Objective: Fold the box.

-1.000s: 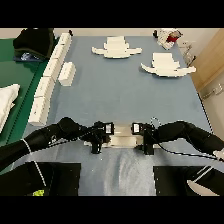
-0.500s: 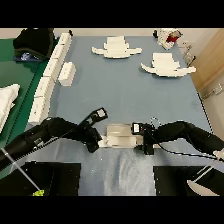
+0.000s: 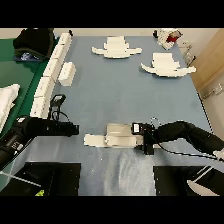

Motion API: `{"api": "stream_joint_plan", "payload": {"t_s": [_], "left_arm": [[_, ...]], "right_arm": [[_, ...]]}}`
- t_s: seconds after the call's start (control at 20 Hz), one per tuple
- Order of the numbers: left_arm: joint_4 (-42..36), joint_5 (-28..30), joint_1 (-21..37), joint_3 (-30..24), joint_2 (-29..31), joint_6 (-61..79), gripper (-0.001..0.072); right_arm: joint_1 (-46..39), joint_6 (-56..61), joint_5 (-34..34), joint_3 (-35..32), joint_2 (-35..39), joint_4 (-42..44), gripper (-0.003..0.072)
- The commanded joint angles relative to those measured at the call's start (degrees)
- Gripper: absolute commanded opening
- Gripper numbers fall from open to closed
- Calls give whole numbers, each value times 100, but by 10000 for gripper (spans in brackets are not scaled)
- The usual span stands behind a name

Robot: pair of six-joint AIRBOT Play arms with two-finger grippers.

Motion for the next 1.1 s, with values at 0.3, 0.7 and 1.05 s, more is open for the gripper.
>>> {"api": "stream_joint_plan", "payload": {"t_s": [0.3,0.7,1.05], "left_arm": [[-3239,863,-343,-793,-1270,1668,13],[-3877,942,-846,-566,-1307,2004,13],[-3958,702,-844,-326,-1307,2022,16]], "right_arm": [[2,0,2,-2,0,2,536],[4,0,2,-2,0,2,537],[2,0,2,-2,0,4,536]]}}
